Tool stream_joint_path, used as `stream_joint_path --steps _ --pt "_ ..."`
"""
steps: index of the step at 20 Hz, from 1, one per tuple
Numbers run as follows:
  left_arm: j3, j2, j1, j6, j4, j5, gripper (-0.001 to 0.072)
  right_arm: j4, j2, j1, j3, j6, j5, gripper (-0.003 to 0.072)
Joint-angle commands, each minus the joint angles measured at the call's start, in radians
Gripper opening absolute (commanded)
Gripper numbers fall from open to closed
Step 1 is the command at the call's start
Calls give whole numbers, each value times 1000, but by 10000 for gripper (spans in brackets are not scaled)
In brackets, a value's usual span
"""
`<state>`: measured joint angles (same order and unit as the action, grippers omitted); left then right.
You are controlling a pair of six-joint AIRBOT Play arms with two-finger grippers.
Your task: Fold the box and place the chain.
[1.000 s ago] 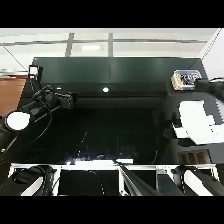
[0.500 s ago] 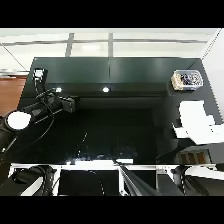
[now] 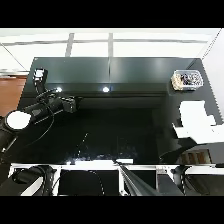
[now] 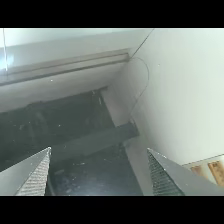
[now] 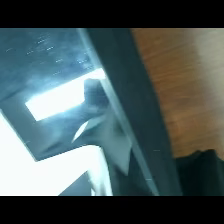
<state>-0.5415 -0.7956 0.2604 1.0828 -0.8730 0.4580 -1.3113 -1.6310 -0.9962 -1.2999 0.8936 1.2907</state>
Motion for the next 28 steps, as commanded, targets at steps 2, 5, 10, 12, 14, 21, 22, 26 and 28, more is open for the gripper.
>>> stream_joint_path --steps 2,5,10,12,14,21,22,26,28 --pt "0 -1 0 -1 3 16 707 134 6 -1 2 -97 85 17" --pt "0 -1 0 0 4 23 706 237 59 19 24 -109 86 17" --pt "0 -2 0 7 4 24 706 355 220 69 168 -109 77 17" --pt "0 -2 0 7 4 24 707 427 306 92 282 -110 61 17" --pt "0 -5 0 7 4 24 706 546 396 129 418 -117 32 17" --pt "12 -20 49 7 24 -92 707 1141 709 549 874 -328 -97 17" --pt "12 -32 60 23 49 -102 706 1154 760 655 928 -328 -197 17" --pt "-24 -157 36 73 135 51 706 1157 826 1035 1033 -325 -549 17" --pt "-61 -249 -36 66 161 208 706 1167 826 1164 1033 -324 -673 17"
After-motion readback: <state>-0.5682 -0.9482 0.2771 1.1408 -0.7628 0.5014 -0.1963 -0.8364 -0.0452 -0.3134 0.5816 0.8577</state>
